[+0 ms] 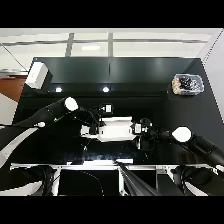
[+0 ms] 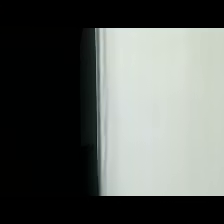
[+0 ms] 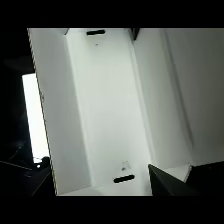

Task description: Fold the box and place the chain.

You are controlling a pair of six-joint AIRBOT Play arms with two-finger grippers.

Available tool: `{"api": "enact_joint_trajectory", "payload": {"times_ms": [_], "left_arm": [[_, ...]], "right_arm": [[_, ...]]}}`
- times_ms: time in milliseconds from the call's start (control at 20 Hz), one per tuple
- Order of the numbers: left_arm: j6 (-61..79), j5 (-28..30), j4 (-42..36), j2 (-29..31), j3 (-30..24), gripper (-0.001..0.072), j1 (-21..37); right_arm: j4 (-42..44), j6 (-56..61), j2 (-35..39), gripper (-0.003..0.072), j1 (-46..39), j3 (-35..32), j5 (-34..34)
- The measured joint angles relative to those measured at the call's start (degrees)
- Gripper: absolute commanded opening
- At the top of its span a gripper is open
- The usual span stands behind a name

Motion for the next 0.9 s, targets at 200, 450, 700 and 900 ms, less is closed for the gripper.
{"api": "enact_joint_trajectory", "payload": {"times_ms": [200,450,700,900], "left_arm": [[-0.24,0.02,0.0,-0.02,0.0,0.0022,-0.02],[-0.28,0.35,0.02,-0.02,0.0,0.0022,-0.17],[-0.28,0.59,0.02,-0.02,0.0,0.0022,-0.17],[-0.22,0.66,0.02,-0.02,0.0,0.0023,-0.17]], "right_arm": [[0.37,1.01,-0.02,0.071,-1.88,2.23,-1.07],[-0.44,3.45,-0.74,0.0709,-3.08,3.08,-2.25],[2.01,2.58,-3.17,0.0709,-3.32,3.3,-1.4],[5.55,-2.25,-5.16,0.0708,-3.39,3.3,1.16]]}}
